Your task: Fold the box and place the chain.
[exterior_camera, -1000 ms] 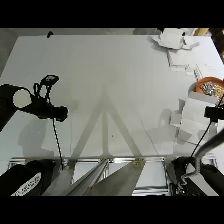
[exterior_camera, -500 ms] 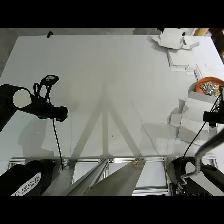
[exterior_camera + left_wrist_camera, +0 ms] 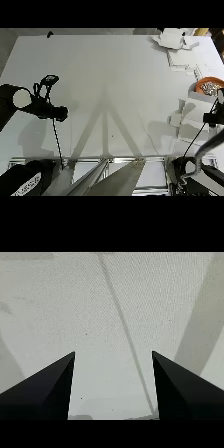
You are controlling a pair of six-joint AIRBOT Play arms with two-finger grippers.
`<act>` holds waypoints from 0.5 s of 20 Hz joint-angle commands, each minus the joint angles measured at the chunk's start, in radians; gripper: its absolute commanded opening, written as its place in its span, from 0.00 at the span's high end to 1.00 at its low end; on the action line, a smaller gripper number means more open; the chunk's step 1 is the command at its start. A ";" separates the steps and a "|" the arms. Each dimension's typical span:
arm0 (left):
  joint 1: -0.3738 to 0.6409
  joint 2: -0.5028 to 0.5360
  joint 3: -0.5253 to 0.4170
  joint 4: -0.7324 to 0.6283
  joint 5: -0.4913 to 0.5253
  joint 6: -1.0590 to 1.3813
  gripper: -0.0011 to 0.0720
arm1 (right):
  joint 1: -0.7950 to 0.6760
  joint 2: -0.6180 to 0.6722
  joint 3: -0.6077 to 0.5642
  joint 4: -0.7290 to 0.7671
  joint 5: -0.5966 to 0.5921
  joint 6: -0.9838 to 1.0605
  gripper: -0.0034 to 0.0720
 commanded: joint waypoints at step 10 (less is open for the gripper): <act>0.000 0.001 0.000 0.000 0.000 0.000 0.25 | -0.010 0.031 -0.001 0.122 0.002 -0.181 0.93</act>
